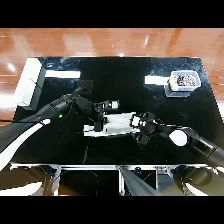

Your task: Fold the box and place the chain.

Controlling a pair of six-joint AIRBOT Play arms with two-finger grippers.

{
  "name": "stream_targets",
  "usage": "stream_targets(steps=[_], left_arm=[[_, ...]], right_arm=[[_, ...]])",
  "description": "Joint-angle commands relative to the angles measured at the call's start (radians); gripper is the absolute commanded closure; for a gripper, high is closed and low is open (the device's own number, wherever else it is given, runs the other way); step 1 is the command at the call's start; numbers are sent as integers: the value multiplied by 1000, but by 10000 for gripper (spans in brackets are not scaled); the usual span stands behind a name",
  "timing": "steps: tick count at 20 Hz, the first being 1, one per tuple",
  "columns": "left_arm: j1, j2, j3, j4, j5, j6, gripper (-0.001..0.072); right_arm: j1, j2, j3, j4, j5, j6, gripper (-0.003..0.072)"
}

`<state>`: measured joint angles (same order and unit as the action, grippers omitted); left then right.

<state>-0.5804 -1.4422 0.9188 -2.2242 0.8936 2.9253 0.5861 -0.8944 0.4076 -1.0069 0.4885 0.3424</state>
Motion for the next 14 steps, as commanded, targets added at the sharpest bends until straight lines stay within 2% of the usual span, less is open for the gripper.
stream_targets(steps=[1,3,9,14], left_arm=[[1,0,1,21,1,-1,686],[1,0,1,21,13,-1,685],[1,0,1,21,15,-1,685],[1,0,1,21,15,-1,686]], right_arm=[[-39,1,24,1,34,-47,-23],[-64,0,58,6,130,-121,-23],[-90,0,68,116,123,-206,-23],[-172,-4,68,227,122,-329,-23]])
